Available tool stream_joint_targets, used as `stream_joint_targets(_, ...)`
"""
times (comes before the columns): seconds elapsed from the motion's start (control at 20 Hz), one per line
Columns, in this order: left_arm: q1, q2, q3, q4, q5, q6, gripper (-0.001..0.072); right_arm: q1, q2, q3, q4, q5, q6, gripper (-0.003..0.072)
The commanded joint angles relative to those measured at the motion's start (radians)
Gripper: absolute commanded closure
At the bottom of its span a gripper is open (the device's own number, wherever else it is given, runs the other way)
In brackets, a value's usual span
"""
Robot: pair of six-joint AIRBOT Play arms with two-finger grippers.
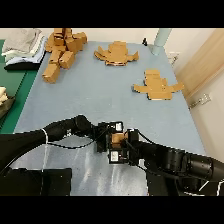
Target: Fold the box.
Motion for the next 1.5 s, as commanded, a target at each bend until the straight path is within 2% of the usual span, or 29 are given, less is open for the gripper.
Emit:
stream_joint_targets(0.0,0.001,0.000,0.001,0.000,0.001,0.000,0.0188,0.001,0.000,0.001,0.029,-0.006,-0.023,0.0561)
stream_joint_targets(0.05,0.001,0.000,0.001,0.000,0.001,0.000,0.0188,0.001,0.002,0.001,0.024,-0.010,-0.035,0.0556)
stream_joint_targets(0.15,0.001,0.000,0.001,0.000,0.001,0.000,0.0188,0.001,0.022,0.009,0.004,-0.021,-0.035,0.0442)
stream_joint_targets(0.25,0.001,0.000,0.001,0.000,0.001,0.000,0.0188,0.001,0.052,0.022,-0.006,-0.045,-0.036,0.0443)
stream_joint_targets(0.35,0.001,0.000,0.001,0.000,0.001,0.000,0.0188,0.000,0.064,0.026,-0.020,-0.068,-0.037,0.0490)
stream_joint_targets(0.4,0.001,0.000,0.001,0.000,0.001,0.000,0.0188,0.000,0.062,0.025,-0.021,-0.083,-0.036,0.0613)
stream_joint_targets(0.45,0.001,0.000,0.001,0.000,0.001,0.000,0.0188,0.000,0.060,0.024,-0.020,-0.093,-0.035,0.0674)
stream_joint_targets(0.9,0.001,0.000,0.001,0.000,0.001,0.000,0.0188,0.000,-0.028,0.023,-0.008,-0.091,-0.033,0.0680)
stream_joint_targets(1.45,0.001,0.000,0.001,0.000,0.001,0.000,0.0188,0.000,-0.013,0.034,-0.013,-0.118,-0.033,0.0680)
